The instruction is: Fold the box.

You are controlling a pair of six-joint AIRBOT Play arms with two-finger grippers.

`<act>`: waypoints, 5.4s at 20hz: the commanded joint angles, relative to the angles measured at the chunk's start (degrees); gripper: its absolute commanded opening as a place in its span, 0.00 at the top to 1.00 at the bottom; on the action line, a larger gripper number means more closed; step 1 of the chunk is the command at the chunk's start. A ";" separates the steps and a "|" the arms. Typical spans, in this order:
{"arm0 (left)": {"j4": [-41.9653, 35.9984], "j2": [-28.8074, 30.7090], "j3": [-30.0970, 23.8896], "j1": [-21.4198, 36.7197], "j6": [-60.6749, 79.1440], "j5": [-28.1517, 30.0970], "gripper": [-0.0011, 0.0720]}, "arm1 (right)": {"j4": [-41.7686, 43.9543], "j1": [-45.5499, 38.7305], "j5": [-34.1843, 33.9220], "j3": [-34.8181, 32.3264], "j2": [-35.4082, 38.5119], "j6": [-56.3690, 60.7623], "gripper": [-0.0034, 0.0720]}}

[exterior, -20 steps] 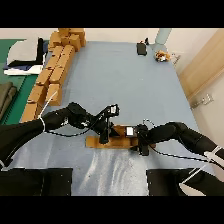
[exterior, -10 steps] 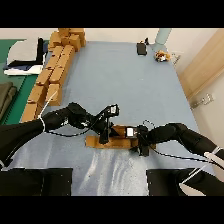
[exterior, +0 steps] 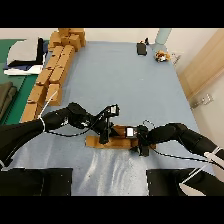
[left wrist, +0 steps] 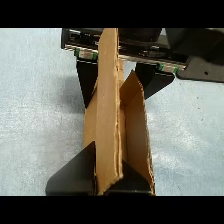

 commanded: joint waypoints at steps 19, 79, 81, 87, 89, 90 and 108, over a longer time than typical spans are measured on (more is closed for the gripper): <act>-4.46 -0.02 0.04 0.04 -0.02 -2.51 0.97 | -0.04 0.04 0.07 0.02 0.00 0.02 0.37; 11.63 -7.21 11.10 3.26 -78.23 -6.62 0.97 | -0.50 0.02 0.00 0.02 0.00 0.00 0.37; 11.72 -9.09 11.13 3.26 -78.90 -7.74 0.97 | -0.48 0.02 0.00 0.02 0.00 0.02 0.37; 14.56 -10.47 11.19 3.30 -79.62 -7.45 0.97 | -0.50 0.02 0.00 0.02 0.00 0.00 0.37; 15.06 -10.47 11.19 3.30 -80.11 -7.69 0.97 | -0.48 0.02 0.00 0.02 0.00 0.00 0.37; 15.06 -10.45 11.34 3.30 -80.08 -8.09 0.97 | -0.50 0.02 0.00 0.02 0.00 0.02 0.37; 14.97 2.91 11.96 11.76 -60.26 -14.67 0.97 | -0.48 0.02 0.02 0.02 0.00 0.00 0.37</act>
